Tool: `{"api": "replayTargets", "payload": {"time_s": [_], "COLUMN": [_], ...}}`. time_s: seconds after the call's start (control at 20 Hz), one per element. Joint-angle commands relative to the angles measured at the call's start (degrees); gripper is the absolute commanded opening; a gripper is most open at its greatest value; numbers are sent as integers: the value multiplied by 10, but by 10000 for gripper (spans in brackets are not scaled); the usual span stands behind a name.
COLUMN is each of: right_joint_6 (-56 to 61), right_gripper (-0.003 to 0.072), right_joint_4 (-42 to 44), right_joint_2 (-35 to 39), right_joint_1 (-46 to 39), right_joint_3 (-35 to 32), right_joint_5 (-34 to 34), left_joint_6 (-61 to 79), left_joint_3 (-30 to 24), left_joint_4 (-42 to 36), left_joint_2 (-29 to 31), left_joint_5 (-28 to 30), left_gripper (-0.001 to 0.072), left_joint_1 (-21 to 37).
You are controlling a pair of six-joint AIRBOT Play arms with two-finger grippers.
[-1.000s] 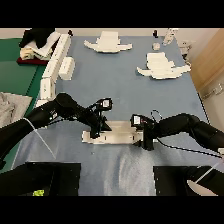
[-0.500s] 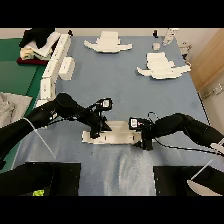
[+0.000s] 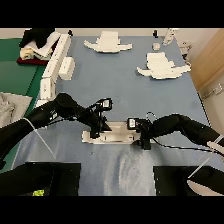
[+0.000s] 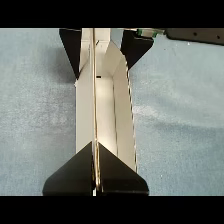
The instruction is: Fold the box.
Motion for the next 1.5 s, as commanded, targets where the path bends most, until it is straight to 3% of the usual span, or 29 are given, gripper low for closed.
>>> {"api": "replayTargets", "payload": {"time_s": [0.0,1.45], "right_joint_6": [0,0], "right_gripper": [506,518], "right_joint_4": [-2,-13], "right_joint_2": [-1,-1], "right_joint_1": [2,1], "right_joint_3": [-3,-3], "right_joint_5": [-10,-9], "left_joint_6": [0,0], "left_joint_3": [1,1], "left_joint_4": [0,-28], "left_joint_2": [0,0], "left_joint_5": [1,6], "left_gripper": [12,12], "left_joint_1": [0,0]}}
